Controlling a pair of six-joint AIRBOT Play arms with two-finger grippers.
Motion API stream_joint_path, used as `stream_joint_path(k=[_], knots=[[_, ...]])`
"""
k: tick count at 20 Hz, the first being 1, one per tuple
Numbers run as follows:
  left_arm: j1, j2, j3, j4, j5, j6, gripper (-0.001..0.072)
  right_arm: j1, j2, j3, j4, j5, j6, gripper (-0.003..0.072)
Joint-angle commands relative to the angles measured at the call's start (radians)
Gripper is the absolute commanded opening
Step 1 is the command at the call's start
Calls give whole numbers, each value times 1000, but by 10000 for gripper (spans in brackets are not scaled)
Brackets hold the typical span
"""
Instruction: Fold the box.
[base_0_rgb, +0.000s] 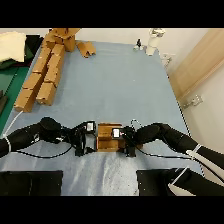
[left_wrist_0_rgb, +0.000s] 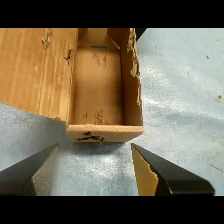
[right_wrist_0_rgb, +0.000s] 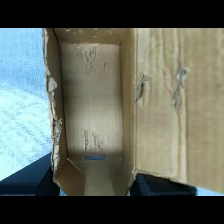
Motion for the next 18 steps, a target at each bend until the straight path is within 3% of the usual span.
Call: stream_joint_path(k=[1,10,18], knots=[[-41,1,-3,-17,63,9,720,0,-1,0,0,0,0,502],[-124,-15,3,-16,148,3,720,0,-1,0,0,0,0,502],[-141,-30,18,-20,158,3,720,0,-1,0,0,0,0,502]])
